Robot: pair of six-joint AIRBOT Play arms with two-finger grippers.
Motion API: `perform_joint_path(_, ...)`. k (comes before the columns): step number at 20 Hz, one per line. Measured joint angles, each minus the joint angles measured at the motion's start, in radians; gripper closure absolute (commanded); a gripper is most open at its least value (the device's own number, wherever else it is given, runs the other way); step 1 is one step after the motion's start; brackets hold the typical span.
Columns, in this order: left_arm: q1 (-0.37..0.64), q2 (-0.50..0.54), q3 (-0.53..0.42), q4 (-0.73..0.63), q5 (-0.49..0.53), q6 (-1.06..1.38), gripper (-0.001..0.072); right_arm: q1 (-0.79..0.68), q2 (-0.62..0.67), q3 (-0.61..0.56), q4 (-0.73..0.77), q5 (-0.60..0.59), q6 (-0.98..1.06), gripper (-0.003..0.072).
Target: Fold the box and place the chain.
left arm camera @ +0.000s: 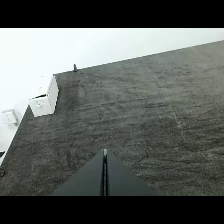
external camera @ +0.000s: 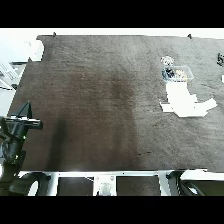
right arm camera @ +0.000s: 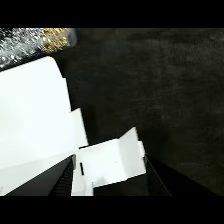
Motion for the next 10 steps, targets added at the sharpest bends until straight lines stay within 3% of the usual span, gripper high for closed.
perform_joint_path(4,0.000,0.000,0.000,0.000,0.000,0.000,0.0690,0.007,-0.207,0.232,-0.059,0.150,0.039,0.0124)
perform_joint_path(10,0.000,0.000,0.000,0.000,0.000,0.000,0.0691,0.056,-0.337,0.328,-0.175,0.195,0.029,0.0124)
